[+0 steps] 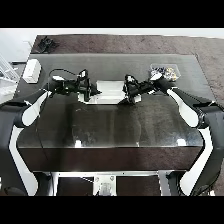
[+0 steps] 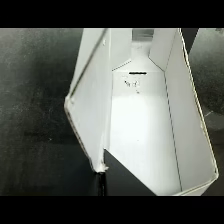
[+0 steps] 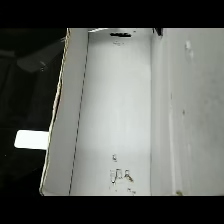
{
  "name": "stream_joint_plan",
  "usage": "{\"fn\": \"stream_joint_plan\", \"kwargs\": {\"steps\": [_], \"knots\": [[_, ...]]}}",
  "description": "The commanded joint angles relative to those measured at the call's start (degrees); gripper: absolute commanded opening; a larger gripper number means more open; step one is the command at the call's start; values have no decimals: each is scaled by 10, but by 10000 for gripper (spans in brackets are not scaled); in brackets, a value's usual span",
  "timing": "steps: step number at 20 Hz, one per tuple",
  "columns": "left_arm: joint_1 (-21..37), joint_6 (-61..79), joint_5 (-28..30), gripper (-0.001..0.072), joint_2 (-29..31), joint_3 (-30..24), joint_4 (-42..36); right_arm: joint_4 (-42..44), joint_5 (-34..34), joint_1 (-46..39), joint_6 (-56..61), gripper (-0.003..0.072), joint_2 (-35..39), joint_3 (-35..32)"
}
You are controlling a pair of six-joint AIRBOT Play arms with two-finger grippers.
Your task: Fold the box and place the chain.
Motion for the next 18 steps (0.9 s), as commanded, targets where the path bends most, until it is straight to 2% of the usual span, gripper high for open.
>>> {"fn": "stream_joint_plan", "kwargs": {"steps": [1,7,8,9,18], "knots": [[0,0,0,20,0,0,0,0,-12,0,0,650,0,0],[0,0,0,21,0,0,0,-2,-16,0,-4,641,0,0],[0,0,0,20,0,0,0,-3,-16,0,-10,580,0,0],[0,0,0,20,0,0,0,-2,-16,0,-15,569,0,0],[0,0,0,20,0,0,0,-2,-16,-1,-15,569,0,0]]}}
